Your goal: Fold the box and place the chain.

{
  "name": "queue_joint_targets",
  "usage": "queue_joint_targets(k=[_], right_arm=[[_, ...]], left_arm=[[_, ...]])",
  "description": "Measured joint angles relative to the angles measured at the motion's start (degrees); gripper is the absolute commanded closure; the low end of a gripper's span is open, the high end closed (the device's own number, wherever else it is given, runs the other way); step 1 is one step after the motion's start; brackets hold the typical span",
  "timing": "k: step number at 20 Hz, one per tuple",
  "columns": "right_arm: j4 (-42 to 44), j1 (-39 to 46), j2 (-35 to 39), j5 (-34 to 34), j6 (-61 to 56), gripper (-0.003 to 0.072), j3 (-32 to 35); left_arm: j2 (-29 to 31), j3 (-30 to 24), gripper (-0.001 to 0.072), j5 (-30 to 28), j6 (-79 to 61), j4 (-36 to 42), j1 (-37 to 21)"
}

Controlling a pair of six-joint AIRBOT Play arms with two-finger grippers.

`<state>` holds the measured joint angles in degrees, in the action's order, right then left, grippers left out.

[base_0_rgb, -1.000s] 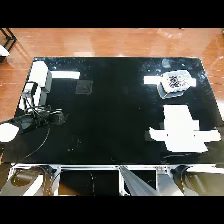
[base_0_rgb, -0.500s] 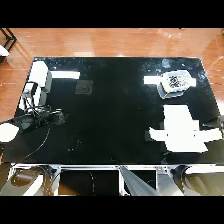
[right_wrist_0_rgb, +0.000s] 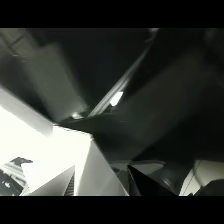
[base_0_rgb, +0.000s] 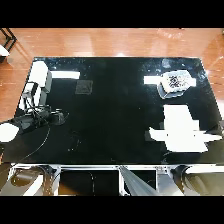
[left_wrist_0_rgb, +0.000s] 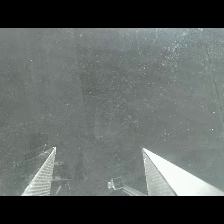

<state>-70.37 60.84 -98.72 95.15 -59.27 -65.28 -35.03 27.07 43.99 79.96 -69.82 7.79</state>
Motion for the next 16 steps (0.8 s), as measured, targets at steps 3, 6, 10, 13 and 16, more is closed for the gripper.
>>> queue_joint_targets(k=[3,6,10,13,16], right_arm=[[1.3,0.6,0.0,-0.5,1.1,0.0472,0.1],[4.4,1.0,0.0,0.7,2.4,0.0667,0.1],[8.3,1.2,0.1,2.3,4.0,0.0668,0.1],[11.6,1.2,0.8,3.2,5.0,0.0668,0.3],[14.4,1.1,2.2,3.5,5.8,0.0668,1.2]], left_arm=[[0.0,0.0,0.0084,0.0,0.0,0.0,0.0],[0.0,0.0,0.0085,0.0,0.0,0.0,0.0],[0.0,0.0,0.0084,0.0,0.0,0.0,0.0],[0.0,0.0,0.0084,0.0,0.0,0.0,0.0],[0.0,0.0,0.0084,0.0,0.0,0.0,0.0]])
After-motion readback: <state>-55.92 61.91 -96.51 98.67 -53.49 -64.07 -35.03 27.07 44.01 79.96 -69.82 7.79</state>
